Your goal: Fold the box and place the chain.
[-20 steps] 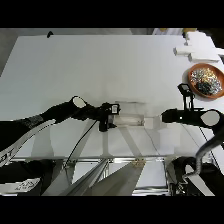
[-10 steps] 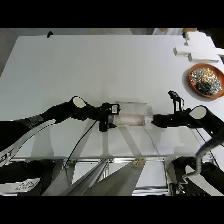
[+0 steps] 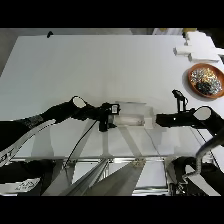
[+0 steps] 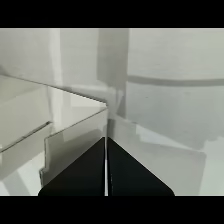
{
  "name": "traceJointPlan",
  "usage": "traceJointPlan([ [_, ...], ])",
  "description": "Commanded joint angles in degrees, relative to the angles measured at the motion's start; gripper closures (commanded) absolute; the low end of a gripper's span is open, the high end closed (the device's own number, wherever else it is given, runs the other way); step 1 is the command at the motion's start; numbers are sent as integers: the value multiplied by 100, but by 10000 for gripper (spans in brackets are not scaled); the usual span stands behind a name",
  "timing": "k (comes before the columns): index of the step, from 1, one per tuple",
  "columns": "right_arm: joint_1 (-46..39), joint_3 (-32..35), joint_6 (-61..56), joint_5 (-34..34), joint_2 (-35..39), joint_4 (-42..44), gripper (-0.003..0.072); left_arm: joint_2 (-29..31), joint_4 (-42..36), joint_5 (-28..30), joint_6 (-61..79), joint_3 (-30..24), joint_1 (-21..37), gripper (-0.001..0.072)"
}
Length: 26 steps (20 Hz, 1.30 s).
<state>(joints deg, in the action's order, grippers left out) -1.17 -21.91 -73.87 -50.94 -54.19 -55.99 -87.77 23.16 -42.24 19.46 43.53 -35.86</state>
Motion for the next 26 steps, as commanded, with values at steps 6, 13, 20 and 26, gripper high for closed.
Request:
traceJointPlan([
  [6,-149,2,328,-15,-573,461,670,4,-2,0,2,4,4,437],
  [13,-151,2,699,-251,-592,1016,668,4,0,0,2,4,4,437],
  [20,-149,2,815,-549,225,1215,431,4,0,0,2,4,4,437],
  [26,356,2,756,-442,365,1639,428,4,0,0,2,4,4,437],
])
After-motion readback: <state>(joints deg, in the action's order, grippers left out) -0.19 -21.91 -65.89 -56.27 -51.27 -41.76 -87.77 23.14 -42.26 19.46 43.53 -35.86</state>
